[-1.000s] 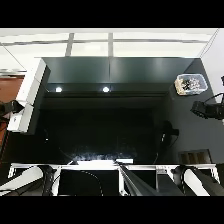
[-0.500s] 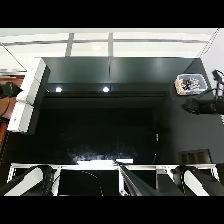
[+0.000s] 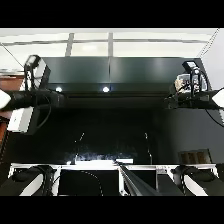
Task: Fold the box and place the chain.
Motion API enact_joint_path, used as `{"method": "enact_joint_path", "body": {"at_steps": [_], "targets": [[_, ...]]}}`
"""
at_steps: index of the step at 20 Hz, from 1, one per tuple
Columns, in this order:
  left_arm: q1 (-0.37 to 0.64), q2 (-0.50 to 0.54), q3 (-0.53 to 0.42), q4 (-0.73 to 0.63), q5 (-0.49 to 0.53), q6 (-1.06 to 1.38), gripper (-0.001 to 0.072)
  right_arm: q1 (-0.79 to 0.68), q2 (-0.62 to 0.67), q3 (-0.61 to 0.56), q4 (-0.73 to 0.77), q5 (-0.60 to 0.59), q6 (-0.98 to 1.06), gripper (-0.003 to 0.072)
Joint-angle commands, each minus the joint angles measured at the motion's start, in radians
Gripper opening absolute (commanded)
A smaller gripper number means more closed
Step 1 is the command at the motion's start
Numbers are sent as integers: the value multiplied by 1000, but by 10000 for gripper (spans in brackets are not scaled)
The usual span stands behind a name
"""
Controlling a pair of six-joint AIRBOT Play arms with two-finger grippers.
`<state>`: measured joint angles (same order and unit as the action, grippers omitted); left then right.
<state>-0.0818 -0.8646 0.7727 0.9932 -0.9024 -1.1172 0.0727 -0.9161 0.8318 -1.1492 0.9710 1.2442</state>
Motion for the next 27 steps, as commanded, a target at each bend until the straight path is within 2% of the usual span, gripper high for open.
{"method": "enact_joint_path", "body": {"at_steps": [1,3,6,8,27], "targets": [[-68,119,-170,40,176,-10,24,18,1,2,-115,-72,26,6],[-34,155,-195,40,157,-16,25,-10,1,2,-188,-109,33,5],[0,165,-195,40,156,-16,25,-89,1,-14,-189,-162,47,3],[0,163,-195,39,160,-16,26,-122,1,-15,-188,-136,50,3],[0,163,-195,39,161,-16,25,-127,1,-15,-190,-116,50,3]]}}
